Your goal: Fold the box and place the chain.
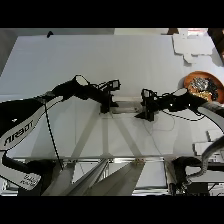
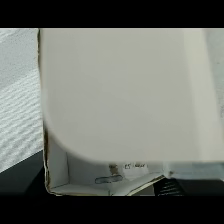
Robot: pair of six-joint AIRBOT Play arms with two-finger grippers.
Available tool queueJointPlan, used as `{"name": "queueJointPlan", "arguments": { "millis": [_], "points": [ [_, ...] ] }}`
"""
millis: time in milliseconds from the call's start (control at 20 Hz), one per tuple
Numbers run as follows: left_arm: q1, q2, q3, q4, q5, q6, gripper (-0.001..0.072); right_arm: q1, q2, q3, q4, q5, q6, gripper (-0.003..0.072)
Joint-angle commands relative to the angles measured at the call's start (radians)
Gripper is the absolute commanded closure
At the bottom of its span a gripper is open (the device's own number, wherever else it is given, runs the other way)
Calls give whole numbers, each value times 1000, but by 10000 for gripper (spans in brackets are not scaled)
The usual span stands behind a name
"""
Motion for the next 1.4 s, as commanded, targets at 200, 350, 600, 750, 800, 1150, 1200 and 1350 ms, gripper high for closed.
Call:
{"name": "queueJointPlan", "arguments": {
  "millis": [200,350,600,750,800,1150,1200,1350],
  "points": [
    [1,-1,0,0,1,0,620,1,0,0,0,0,0,186],
    [2,0,0,0,1,0,471,1,0,0,0,0,0,186],
    [17,30,0,0,0,0,222,1,-1,0,0,0,0,186],
    [56,86,0,19,-31,-30,180,1,0,0,0,0,0,186],
    [71,109,0,29,-51,-30,181,1,0,0,0,0,0,186],
    [139,245,0,303,-212,-156,462,1,-1,0,0,0,0,186],
    [132,251,-1,341,-243,-194,695,1,0,0,0,0,0,186],
    [91,251,-3,324,-377,-267,704,1,0,0,0,0,0,186]
  ]
}}
